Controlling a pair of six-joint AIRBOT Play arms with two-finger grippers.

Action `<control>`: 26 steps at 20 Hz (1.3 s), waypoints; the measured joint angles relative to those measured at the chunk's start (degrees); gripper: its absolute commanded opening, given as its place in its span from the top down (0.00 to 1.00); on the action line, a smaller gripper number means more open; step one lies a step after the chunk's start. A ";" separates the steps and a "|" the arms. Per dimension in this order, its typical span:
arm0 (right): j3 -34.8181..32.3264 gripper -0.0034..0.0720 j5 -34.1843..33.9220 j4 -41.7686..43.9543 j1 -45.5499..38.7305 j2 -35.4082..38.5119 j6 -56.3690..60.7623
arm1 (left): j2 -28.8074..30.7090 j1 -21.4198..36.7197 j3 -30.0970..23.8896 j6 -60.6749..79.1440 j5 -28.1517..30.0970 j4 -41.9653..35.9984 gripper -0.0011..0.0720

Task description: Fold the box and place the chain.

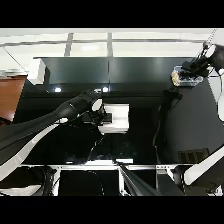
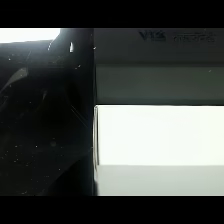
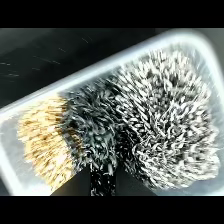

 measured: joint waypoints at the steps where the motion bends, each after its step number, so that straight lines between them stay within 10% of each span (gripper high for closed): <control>1: 0.00 0.93 0.70 0.04 -0.11 1.66 -1.81 | 0.00 0.00 0.00 0.00 0.00 0.00 0.95; 17: 0.00 0.94 8.41 8.02 3.19 41.11 -15.13 | 0.00 0.00 0.00 0.13 0.00 0.02 0.95; 26: 0.02 0.94 15.52 17.57 10.88 51.34 -15.10 | 0.00 0.00 0.00 0.22 0.00 0.02 0.95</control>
